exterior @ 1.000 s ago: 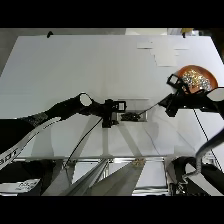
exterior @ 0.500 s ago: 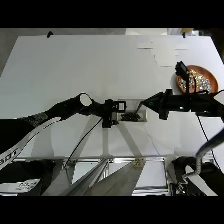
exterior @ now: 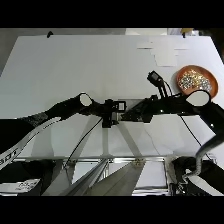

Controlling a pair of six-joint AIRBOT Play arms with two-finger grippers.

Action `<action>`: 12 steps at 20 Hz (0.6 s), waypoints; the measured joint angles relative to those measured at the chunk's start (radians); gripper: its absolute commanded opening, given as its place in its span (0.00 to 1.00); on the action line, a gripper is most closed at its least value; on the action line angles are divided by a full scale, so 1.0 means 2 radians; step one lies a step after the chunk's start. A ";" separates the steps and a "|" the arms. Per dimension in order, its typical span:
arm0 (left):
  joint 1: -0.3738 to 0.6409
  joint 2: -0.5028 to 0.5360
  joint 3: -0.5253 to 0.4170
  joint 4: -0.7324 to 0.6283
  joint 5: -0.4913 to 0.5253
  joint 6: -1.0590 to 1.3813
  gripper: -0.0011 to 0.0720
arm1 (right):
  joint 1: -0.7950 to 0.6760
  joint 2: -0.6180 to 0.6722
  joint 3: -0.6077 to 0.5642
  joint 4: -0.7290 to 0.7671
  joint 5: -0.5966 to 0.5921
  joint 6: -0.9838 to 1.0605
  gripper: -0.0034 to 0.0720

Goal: Fold the box and place the chain.

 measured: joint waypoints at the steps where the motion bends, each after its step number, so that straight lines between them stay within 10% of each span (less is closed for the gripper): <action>1: 0.000 0.000 0.000 0.000 0.000 0.000 0.10 | 0.002 -0.010 0.000 -0.008 0.000 0.006 0.35; 5: 0.000 0.000 0.000 0.000 0.000 0.000 0.10 | 0.007 -0.010 0.005 -0.008 0.035 0.019 0.07; 12: 0.000 0.000 0.000 0.000 0.000 0.000 0.10 | -0.022 -0.007 0.174 -0.097 0.123 0.108 0.07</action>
